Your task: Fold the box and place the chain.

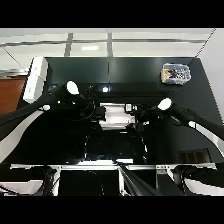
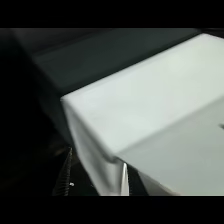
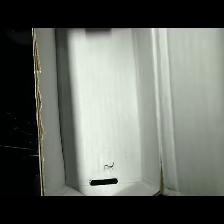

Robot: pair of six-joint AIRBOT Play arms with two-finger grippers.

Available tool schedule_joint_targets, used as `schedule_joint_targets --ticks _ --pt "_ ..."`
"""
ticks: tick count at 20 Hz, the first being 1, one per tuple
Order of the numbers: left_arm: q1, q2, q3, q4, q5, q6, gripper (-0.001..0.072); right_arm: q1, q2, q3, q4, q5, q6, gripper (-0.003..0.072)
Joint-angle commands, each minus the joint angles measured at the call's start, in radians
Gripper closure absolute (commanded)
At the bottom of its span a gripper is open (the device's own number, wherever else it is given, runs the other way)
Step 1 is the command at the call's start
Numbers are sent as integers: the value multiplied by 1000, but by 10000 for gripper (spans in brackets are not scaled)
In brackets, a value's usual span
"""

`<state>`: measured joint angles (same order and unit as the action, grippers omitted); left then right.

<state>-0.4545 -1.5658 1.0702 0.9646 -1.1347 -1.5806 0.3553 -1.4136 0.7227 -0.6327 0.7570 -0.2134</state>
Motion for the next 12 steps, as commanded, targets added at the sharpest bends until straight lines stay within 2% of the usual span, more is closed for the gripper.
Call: schedule_joint_targets --ticks 1,8,12 --pt "-55 -1 1 173 27 -184 310 0 0 0 0 0 0 481" --pt "-191 -6 82 447 26 -462 310 0 0 0 0 0 0 482" --pt "-215 -8 109 473 27 -568 312 0 0 0 0 0 0 481"
